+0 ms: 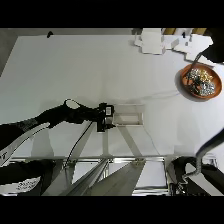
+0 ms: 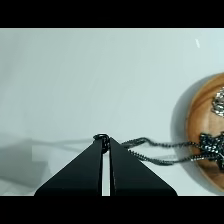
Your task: Fold the box and place the chain.
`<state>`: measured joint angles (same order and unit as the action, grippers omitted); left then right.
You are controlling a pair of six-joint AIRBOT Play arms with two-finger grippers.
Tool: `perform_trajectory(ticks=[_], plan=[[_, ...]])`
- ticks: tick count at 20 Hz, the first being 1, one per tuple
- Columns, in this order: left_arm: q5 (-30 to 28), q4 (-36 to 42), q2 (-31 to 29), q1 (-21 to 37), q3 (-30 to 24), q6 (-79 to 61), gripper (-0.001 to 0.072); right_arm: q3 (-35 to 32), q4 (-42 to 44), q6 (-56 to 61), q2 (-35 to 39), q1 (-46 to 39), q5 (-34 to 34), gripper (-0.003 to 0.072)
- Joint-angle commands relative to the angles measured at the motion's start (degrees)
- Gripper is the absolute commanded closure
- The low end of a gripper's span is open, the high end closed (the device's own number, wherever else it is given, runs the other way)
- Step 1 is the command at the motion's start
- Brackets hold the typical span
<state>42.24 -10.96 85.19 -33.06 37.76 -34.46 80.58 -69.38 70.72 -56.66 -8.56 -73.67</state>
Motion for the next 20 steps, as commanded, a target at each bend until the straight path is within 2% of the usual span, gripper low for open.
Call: perform_trajectory(ticks=[1,6,11,16,20], plan=[[-0.02,0.00,0.00,0.00,0.00,-0.02,0.0497,0.02,2.32,1.33,6.58,4.39,-5.33,0.0671],[-0.02,0.00,0.00,0.00,0.00,-0.02,0.0497,0.02,2.80,1.44,12.46,10.21,-11.87,0.0671],[-0.02,0.00,0.00,0.00,0.00,-0.02,0.0497,0.02,3.72,1.46,15.96,18.67,-14.84,0.0671],[0.00,0.00,0.00,0.00,0.00,-0.02,0.0497,0.00,3.41,1.44,17.35,32.59,-15.23,0.0671],[-0.02,0.00,0.00,0.00,0.00,-0.02,0.0497,0.00,3.45,1.42,16.26,40.59,-12.07,0.0671]])
